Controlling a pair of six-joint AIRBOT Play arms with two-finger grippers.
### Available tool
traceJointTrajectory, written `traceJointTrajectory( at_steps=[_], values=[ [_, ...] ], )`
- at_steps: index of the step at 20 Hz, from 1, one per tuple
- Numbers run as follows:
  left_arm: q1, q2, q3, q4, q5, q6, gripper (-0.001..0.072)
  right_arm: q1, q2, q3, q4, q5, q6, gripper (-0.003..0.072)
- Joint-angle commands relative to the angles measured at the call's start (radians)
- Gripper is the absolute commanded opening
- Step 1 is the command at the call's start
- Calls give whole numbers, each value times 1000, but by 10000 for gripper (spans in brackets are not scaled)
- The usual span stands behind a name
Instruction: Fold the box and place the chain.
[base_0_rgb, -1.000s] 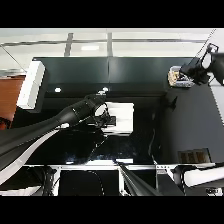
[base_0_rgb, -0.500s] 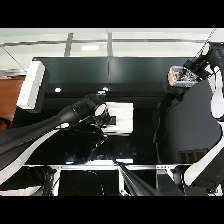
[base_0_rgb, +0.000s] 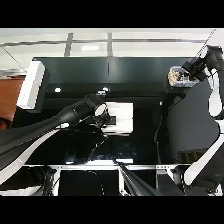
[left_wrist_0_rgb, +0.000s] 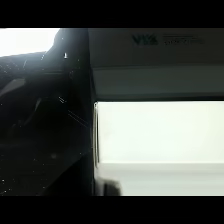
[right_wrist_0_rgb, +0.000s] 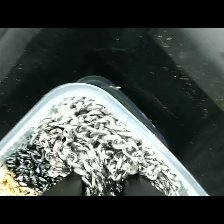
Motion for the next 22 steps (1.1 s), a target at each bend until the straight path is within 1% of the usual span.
traceJointTrajectory(
  at_steps=[1,3,6,14,17,19,20,21,22],
  values=[
    [1,0,0,0,2,1,28,3,20,-5,51,29,-79,14],
    [1,0,0,0,2,1,28,3,74,-4,15,44,-113,13],
    [1,0,0,0,1,1,28,2,200,-5,-39,49,-214,13],
    [1,0,0,0,2,1,28,16,543,-5,-12,65,-433,14],
    [1,0,0,0,2,1,28,51,663,-5,45,170,-489,14],
    [1,0,0,0,2,1,28,77,740,-27,116,190,-505,14],
    [1,0,0,0,2,1,28,91,770,-29,142,229,-510,14],
    [1,0,0,0,2,1,28,107,804,-42,171,264,-510,14],
    [1,0,0,-1,2,1,28,124,846,-75,211,275,-518,14]
  ],
)
